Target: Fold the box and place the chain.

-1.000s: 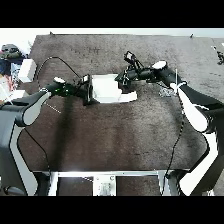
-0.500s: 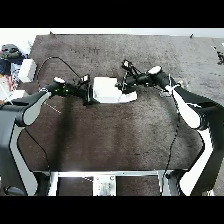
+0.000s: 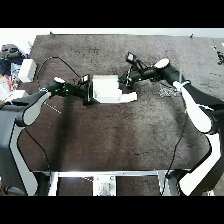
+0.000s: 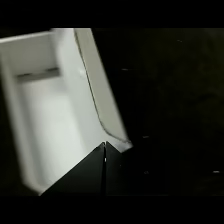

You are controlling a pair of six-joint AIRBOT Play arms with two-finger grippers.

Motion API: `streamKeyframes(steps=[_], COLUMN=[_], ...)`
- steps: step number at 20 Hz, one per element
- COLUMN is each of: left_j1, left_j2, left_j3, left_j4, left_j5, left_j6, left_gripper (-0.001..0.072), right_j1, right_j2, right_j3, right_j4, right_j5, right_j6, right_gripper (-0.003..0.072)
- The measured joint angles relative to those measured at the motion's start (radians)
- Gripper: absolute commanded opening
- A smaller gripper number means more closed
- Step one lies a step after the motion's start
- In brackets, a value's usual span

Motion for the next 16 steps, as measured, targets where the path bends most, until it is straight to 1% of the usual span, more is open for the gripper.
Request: streamKeyframes(steps=[1,2,3,4,6,8,9,10,11,16], left_j1=[0.0,0.0,0.0,0.0,0.0,0.0,0.0,0.0,0.0,0.0], left_j2=[0.0,0.0,0.0,0.0,0.0,0.0,0.0,0.0,0.0,0.0], left_j3=[0.0,0.0,0.0,0.0,0.0,0.0,0.0,0.0,0.0,0.0], left_j4=[0.0,0.0,0.0,0.0,-0.001,-0.001,-0.001,-0.001,-0.002,-0.002], left_j5=[0.0,0.0,0.0,0.0,0.0,0.0,-0.001,-0.001,-0.002,-0.003], left_j6=[0.0,0.0,0.0,0.0,0.0,0.0,0.0,0.0,0.0,-0.001], left_gripper=[0.023,0.023,0.0231,0.0231,0.023,0.0231,0.0231,0.023,0.023,0.0231], right_j1=[-0.003,-0.003,0.0,0.006,0.018,0.025,0.028,0.03,0.032,0.049], right_j2=[0.027,0.048,0.063,0.071,0.077,0.066,0.058,0.048,0.039,0.01], right_j3=[0.0,-0.001,-0.006,-0.014,-0.04,-0.064,-0.071,-0.077,-0.082,-0.089], right_j4=[-0.033,-0.074,-0.135,-0.2,-0.312,-0.382,-0.398,-0.399,-0.392,-0.315], right_j5=[0.068,0.117,0.151,0.168,0.132,0.06,0.026,0.0,-0.02,-0.069], right_j6=[0.021,0.044,0.064,0.079,0.098,0.102,0.086,0.065,0.042,-0.027], right_gripper=[0.0019,0.0155,0.0518,0.0699,0.0708,0.0699,0.0658,0.0489,0.0468,0.0469])
